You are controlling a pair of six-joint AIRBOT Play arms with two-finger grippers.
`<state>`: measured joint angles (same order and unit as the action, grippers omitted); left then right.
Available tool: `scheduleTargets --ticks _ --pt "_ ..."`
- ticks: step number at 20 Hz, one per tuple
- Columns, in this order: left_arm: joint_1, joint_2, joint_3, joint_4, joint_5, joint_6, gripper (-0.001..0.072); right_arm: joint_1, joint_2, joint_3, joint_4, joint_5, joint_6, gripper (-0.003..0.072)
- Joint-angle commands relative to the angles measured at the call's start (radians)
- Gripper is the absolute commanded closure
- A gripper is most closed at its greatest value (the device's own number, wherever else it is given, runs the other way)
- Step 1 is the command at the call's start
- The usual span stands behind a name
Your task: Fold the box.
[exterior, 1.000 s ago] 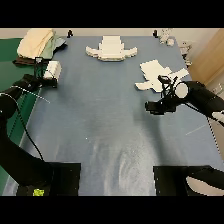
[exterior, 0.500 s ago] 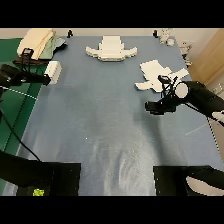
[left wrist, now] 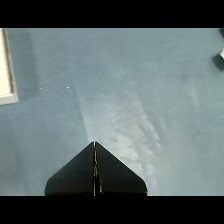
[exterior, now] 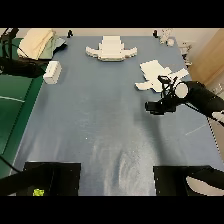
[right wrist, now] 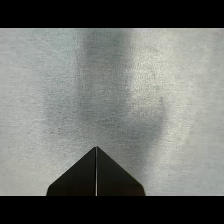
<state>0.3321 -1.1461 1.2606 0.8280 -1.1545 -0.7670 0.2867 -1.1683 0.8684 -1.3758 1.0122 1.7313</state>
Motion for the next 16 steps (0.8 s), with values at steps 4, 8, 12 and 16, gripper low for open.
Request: scheduleTargets --ticks 4,8,12,16 --pt "-0.272 0.247 -0.231 0.033 -0.008 -0.229 0.0697 0.000 0.000 0.001 0.000 0.000 0.000 0.0683" --pt "-0.444 0.362 -0.451 0.048 0.182 -0.304 0.0695 0.001 0.000 0.001 0.000 0.000 0.000 0.0683" --pt "-0.522 0.366 -0.538 0.038 0.183 -0.305 0.0694 0.000 0.000 0.001 0.000 0.000 0.000 0.0683" --pt "-0.551 0.366 -0.541 0.021 0.170 -0.304 0.0694 0.001 0.000 0.001 0.000 0.000 0.000 0.0683"
